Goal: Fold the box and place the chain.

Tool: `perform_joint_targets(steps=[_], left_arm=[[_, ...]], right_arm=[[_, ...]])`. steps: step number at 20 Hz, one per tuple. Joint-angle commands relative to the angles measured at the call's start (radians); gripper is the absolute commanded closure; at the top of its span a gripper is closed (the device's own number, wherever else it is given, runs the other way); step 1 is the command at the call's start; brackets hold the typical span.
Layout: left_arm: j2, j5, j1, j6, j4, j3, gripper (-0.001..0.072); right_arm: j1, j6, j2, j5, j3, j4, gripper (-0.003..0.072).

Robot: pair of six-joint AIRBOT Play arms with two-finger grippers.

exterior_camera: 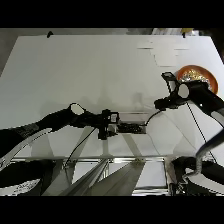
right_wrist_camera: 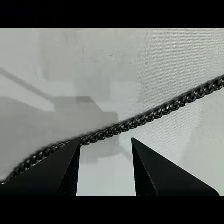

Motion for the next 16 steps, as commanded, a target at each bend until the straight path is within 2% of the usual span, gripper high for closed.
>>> perform_joint_targets(steps=[1,5,6,7,8,11,14,15,16], left_arm=[[0.000,0.000,0.000,0.000,0.000,0.001,0.0502],[0.001,0.000,0.000,0.000,0.000,0.001,0.0502],[0.000,0.000,0.000,0.000,0.000,0.001,0.0502],[0.001,0.000,0.000,0.000,0.000,0.001,0.0502],[0.000,0.000,0.000,0.000,0.000,0.001,0.0502],[0.000,0.000,0.000,0.000,0.000,0.001,0.0502],[0.000,0.000,0.000,0.000,0.000,0.001,0.0502],[0.001,0.000,0.000,0.000,0.000,0.001,0.0502],[0.000,0.000,0.000,0.000,0.000,0.001,0.0502]], right_arm=[[-0.002,0.071,-0.050,-0.008,-0.008,-0.034,0.0337],[-0.002,0.072,-0.055,-0.032,-0.013,-0.034,0.0348],[-0.002,0.073,-0.056,-0.033,-0.013,-0.034,0.0361],[-0.002,0.076,-0.056,-0.033,-0.014,-0.034,0.0418],[-0.002,0.076,-0.056,-0.034,-0.018,-0.033,0.0438],[-0.002,0.094,-0.063,-0.031,-0.045,-0.033,0.0440],[-0.002,0.093,-0.063,-0.031,-0.059,-0.033,0.0535],[-0.002,0.093,-0.062,-0.031,-0.059,-0.033,0.0631],[-0.002,0.088,-0.059,-0.031,-0.059,-0.033,0.0667]])
